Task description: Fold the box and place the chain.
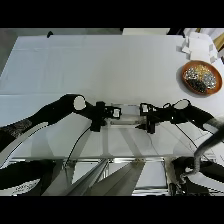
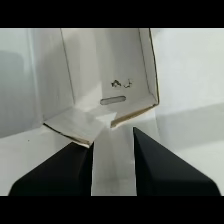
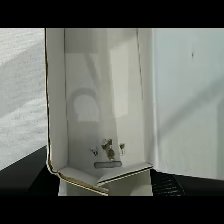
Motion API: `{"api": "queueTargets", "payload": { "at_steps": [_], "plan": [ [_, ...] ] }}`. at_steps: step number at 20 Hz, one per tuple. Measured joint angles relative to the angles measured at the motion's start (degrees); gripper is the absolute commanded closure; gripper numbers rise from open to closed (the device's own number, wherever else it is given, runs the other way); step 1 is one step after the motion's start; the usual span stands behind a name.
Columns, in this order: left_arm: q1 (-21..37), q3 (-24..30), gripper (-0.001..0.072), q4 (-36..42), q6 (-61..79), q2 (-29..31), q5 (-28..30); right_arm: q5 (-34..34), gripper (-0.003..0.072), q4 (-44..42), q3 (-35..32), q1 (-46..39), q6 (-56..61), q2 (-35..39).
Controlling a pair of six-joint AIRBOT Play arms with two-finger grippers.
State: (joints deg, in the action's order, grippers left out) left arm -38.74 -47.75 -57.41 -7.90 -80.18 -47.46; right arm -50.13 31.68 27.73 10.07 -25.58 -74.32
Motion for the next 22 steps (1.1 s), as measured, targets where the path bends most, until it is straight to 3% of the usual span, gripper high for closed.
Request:
{"api": "queueTargets", "payload": {
  "at_steps": [2, 3, 4, 5, 19, 20, 21, 22],
  "plan": [
    [-0.4, 0.0, 0.0463, 0.5, 0.0, 0.0, 1.7, 0.0, 0.0287, 0.0, 0.0, 0.0, 0.0, 0.0],
    [-0.7, 0.0, 0.0492, 0.8, 0.1, 0.0, 2.6, 0.0, 0.0287, 0.0, 0.0, 0.0, 0.0, 0.0],
    [-1.0, 0.0, 0.0572, 1.4, 0.2, 0.0, 3.4, 0.0, 0.0287, 0.0, 0.0, 0.0, 0.0, 0.0],
    [-1.4, 0.0, 0.0585, 1.8, 0.2, 0.0, 4.1, 0.0, 0.0287, 0.0, 0.0, 0.0, 0.0, 0.0],
    [-4.6, 0.0, 0.0549, 5.1, 0.2, -1.3, 9.9, 0.0, 0.0287, 0.0, 0.0, 0.0, 0.0, 0.0],
    [-4.8, 0.0, 0.0462, 5.2, 0.2, -1.5, 10.0, 0.0, 0.0287, 0.0, 0.0, 0.0, -0.1, 0.0],
    [-5.0, 0.0, 0.0332, 5.3, 0.2, -1.6, 10.1, 0.0, 0.0287, 0.0, 0.0, 0.0, -0.1, 0.0],
    [-5.1, 0.0, 0.0288, 5.4, 0.0, -1.6, 9.9, 0.1, 0.0287, 0.0, 0.0, 0.0, -0.1, 0.0]
  ]
}}
